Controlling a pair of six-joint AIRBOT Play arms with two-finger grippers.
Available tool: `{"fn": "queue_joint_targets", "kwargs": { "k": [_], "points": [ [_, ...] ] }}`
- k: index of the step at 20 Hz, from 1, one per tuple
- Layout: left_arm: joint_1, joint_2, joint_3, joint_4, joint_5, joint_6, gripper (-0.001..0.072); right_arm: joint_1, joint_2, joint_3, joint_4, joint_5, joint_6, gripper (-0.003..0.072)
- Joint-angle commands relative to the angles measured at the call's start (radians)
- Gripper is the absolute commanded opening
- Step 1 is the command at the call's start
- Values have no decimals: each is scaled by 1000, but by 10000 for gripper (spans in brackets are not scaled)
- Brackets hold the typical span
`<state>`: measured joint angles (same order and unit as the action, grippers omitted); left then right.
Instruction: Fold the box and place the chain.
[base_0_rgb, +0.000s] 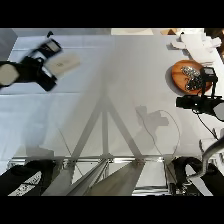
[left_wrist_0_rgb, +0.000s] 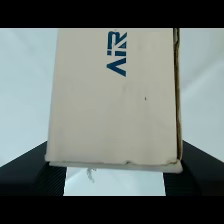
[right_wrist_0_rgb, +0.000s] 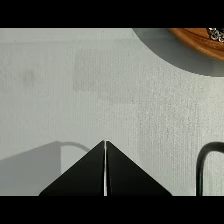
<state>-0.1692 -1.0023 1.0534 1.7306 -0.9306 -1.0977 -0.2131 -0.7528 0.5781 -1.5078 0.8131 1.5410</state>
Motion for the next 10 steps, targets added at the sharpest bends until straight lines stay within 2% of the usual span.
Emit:
{"fn": "queue_joint_targets", "kwargs": {
  "k": [1, 4, 6, 10],
  "points": [
    [172, 95, 1, -3, 133, -221, 6, 0, 1, 0, 0, 0, 0, 12],
    [380, 111, 0, -312, 219, -231, 5, 0, 1, 0, 0, 0, 0, 12],
    [465, 103, -23, -528, 261, -154, 5, 0, 1, 0, 0, 0, 0, 12],
    [460, 81, -188, -759, 350, 151, 7, 0, 1, 0, 0, 1, 0, 12]
  ]
}}
